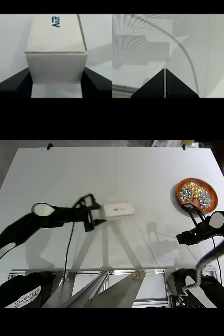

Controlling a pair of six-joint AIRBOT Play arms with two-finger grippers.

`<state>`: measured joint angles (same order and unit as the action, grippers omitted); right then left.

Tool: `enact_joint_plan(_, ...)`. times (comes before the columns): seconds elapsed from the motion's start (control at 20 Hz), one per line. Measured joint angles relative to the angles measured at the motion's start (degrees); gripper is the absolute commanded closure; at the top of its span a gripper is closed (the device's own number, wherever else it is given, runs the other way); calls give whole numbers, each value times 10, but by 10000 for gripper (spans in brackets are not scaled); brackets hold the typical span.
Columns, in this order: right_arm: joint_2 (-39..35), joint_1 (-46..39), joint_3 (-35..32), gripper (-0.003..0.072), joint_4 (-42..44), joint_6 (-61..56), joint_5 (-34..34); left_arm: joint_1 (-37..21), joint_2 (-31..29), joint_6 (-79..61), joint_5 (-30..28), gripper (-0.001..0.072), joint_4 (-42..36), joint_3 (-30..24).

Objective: Fold the box and place the chain.

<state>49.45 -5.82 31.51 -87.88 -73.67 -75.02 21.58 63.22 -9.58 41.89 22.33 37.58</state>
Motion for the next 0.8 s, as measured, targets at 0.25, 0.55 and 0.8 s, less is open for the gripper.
enact_joint_plan(0.25, 0, 0, 0, 668, 0, 0, 0, -156, -134, 191, -10, 455, 117, 0)
enact_joint_plan(0.55, 0, 0, 0, 668, 0, 0, 0, -284, -175, 393, -44, 453, 289, 0)
enact_joint_plan(0.8, 0, 0, 0, 668, 0, 0, 0, -353, -129, 558, -22, 451, 386, 0)
